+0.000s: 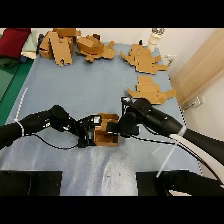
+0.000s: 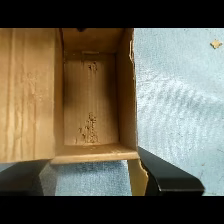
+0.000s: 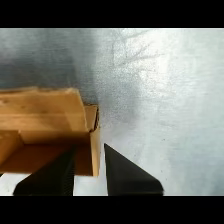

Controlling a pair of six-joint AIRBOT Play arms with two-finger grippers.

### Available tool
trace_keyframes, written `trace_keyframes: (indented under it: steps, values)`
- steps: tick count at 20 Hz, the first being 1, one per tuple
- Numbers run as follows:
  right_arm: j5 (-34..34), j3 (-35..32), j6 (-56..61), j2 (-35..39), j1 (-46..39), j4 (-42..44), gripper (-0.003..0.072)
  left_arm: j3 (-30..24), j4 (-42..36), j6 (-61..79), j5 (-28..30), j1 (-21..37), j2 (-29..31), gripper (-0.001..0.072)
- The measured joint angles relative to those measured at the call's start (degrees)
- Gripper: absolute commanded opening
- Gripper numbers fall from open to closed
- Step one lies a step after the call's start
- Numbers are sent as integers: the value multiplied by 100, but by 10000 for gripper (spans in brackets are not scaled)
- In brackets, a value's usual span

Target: Fold the box.

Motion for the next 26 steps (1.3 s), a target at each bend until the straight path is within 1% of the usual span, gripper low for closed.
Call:
trace_keyframes:
  steps: [1,2,3,5,8,9,11,13,14,16,18,20,22,24,26]
  values:
    - [-52,2,17,155,0,0,277,0,0,0,0,0,0,440]
    - [-116,2,35,332,0,0,99,0,2,0,0,0,0,440]
    - [-190,2,46,509,-2,-9,4,0,0,0,0,0,0,440]
    - [-446,-26,90,863,-44,-179,1,0,0,0,0,0,0,440]
    - [-907,-203,103,1239,-439,-835,1,0,0,0,-2,0,0,440]
    - [-883,-304,-9,1298,-675,-925,1,0,-2,0,-2,0,0,440]
    - [-404,-573,-485,1322,-1305,-785,1,0,-2,0,-2,0,0,440]
    - [391,-872,-1394,1147,-2015,-55,1,0,-2,0,-2,0,0,440]
    - [807,-992,-2063,968,-2328,608,0,0,-2,2,-2,0,0,440]
    - [1331,-1143,-3582,533,-2785,2013,0,0,-2,0,0,0,0,440]
    - [1591,-1224,-5064,98,-3021,3438,0,0,-2,0,0,0,0,440]
    - [1646,-1263,-6245,-223,-3126,4524,0,0,-2,0,0,0,0,440]
    - [1646,-1283,-7134,-407,-3191,5248,0,0,0,0,0,0,0,440]
    - [1353,-1296,-7862,-507,-3209,5746,0,0,-2,0,0,0,0,440]
    - [887,-1303,-8511,-551,-3233,6109,1,0,0,0,0,0,0,440]
